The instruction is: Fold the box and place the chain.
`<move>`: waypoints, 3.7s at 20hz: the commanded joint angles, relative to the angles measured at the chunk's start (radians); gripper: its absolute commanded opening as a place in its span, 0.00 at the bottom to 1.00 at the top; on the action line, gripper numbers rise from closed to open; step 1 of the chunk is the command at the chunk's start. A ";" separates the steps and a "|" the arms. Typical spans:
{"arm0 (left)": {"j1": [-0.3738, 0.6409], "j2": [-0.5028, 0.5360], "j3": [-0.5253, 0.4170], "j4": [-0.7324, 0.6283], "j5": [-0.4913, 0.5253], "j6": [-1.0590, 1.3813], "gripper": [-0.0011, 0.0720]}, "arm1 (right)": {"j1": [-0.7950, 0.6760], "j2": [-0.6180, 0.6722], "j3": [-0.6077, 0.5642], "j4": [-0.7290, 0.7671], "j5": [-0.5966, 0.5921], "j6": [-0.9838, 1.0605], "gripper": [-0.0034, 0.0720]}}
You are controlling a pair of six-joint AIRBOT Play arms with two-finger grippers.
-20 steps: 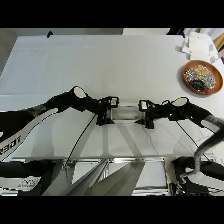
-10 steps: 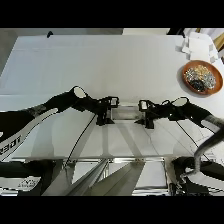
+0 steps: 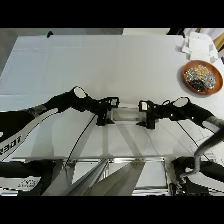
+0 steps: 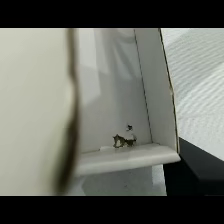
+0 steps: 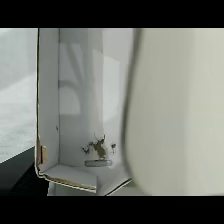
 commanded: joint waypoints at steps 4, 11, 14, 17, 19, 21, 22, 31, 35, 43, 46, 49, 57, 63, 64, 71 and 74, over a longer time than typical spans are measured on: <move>0.001 0.001 0.000 0.000 0.004 -0.001 0.55 | 0.000 0.113 0.001 -0.189 0.005 0.197 0.96; 0.001 0.001 0.000 0.000 0.004 -0.001 0.55 | -0.153 0.322 0.001 -0.310 0.154 0.432 0.94; 0.001 0.001 0.000 0.000 0.004 -0.001 0.55 | -0.167 0.441 0.000 -0.195 0.280 0.447 0.69; 0.001 0.001 0.000 0.000 0.004 -0.001 0.55 | -0.141 0.469 0.000 -0.050 0.335 0.446 0.29; 0.001 0.001 0.000 0.000 0.004 -0.001 0.55 | -0.114 0.468 0.000 -0.055 0.353 0.440 0.06; 0.001 0.001 0.000 0.000 0.004 -0.001 0.55 | -0.080 0.467 0.000 -0.051 0.337 0.436 0.06; 0.001 0.001 0.000 0.000 0.004 -0.001 0.55 | -0.066 0.461 0.000 -0.048 0.331 0.436 0.06; 0.001 0.001 0.000 0.000 0.004 -0.001 0.55 | 0.049 0.317 0.000 0.020 0.071 0.437 0.06; 0.001 0.001 0.000 0.000 0.004 -0.001 0.55 | 0.049 0.253 0.000 0.212 -0.153 0.439 0.06; 0.001 0.001 0.000 0.000 0.004 -0.001 0.55 | 0.049 0.108 0.000 0.259 -0.242 0.520 0.06; 0.001 0.001 0.000 0.000 0.004 -0.001 0.55 | 0.049 0.082 0.000 0.238 -0.236 0.546 0.06; 0.001 0.001 0.000 0.000 0.004 -0.001 0.55 | 0.048 0.082 0.000 0.225 -0.227 0.545 0.06; 0.001 0.001 0.000 0.000 0.004 -0.001 0.55 | 0.029 0.140 0.003 0.207 -0.068 0.567 0.06; 0.001 0.001 0.000 0.000 0.004 -0.001 0.55 | -0.148 0.376 0.003 0.090 0.168 0.555 0.06; 0.001 0.001 0.000 0.000 0.004 -0.001 0.55 | -0.172 0.402 0.003 0.055 0.198 0.540 0.06; 0.001 0.001 0.000 0.000 0.004 -0.001 0.55 | -0.198 0.409 0.002 -0.185 0.231 0.423 0.31; 0.001 0.001 0.000 0.000 0.004 -0.001 0.55 | -0.180 0.377 -0.001 -0.222 0.185 0.393 0.31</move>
